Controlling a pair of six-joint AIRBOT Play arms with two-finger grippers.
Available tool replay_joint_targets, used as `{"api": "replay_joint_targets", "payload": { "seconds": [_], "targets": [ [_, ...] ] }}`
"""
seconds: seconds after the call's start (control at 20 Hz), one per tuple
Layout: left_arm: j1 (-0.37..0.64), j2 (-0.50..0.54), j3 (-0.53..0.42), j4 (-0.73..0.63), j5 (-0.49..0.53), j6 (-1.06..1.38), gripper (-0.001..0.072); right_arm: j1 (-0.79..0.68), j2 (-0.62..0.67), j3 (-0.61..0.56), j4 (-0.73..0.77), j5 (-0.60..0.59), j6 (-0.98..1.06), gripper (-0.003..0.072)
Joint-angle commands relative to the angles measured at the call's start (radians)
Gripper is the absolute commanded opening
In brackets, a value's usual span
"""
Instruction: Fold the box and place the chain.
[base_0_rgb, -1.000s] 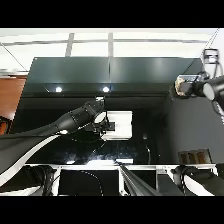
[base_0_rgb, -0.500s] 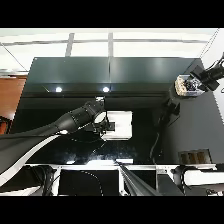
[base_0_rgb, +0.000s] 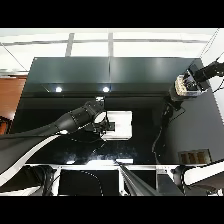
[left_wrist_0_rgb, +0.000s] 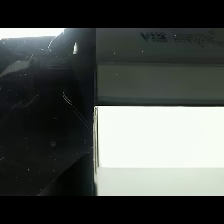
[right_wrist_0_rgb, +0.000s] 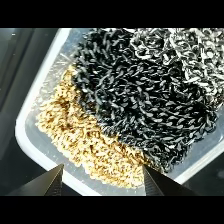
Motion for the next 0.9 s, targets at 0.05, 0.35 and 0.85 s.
{"api": "replay_joint_targets", "payload": {
  "seconds": [0.05,0.35,0.85],
  "targets": [
    [0.001,0.0,0.001,0.0,0.0,0.0,0.003,0.0,-0.032,0.006,0.027,-0.002,0.019,0.0545],
    [0.001,0.0,0.001,0.0,-0.001,0.0,0.003,0.02,-0.062,0.006,0.036,-0.035,0.023,0.0545],
    [0.012,0.0,0.001,0.0,-0.001,0.0,0.003,0.024,-0.081,0.006,0.042,-0.033,-0.1,0.0145]
  ]
}}
